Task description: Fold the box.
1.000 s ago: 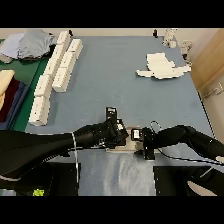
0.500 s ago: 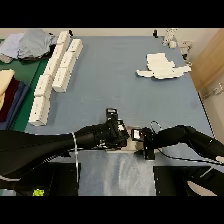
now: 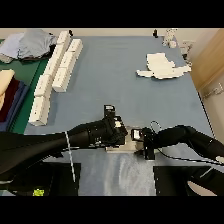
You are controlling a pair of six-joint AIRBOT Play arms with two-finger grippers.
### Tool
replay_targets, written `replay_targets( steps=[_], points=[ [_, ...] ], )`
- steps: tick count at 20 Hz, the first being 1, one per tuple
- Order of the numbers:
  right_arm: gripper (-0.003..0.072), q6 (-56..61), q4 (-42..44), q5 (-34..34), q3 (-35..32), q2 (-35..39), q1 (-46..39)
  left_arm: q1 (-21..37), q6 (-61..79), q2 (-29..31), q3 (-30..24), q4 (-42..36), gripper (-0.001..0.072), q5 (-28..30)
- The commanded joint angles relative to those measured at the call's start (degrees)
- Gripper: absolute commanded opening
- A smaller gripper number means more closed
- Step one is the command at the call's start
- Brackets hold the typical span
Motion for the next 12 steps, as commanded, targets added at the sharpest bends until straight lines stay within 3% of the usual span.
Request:
replay_targets(
  steps=[1, 6, 7, 8, 12],
  points=[
    [0.0491, 0.0, 0.0, 0.0, 0.0, 0.0, 0.0, 0.2, 1.4, 4.6, 2.1, 0.1, 0.0484, -5.6],
    [0.0490, 0.0, 0.0, 0.0, 0.0, 0.0, 0.0, 0.2, 2.8, 11.9, 6.5, -0.7, 0.0482, -7.6],
    [0.0490, 0.0, 0.0, 0.0, 0.0, 0.0, 0.0, 0.1, 2.9, 12.7, 7.0, -0.9, 0.0422, -7.8],
    [0.0490, 0.0, 0.0, 0.0, 0.0, 0.0, 0.0, 0.2, 3.8, 13.3, 7.1, -0.9, 0.0024, -7.5],
    [0.0490, 0.0, 0.0, 0.0, 0.0, 0.0, 0.0, 0.2, 15.0, 13.3, 7.1, -0.4, 0.0014, -4.7]
  ],
)
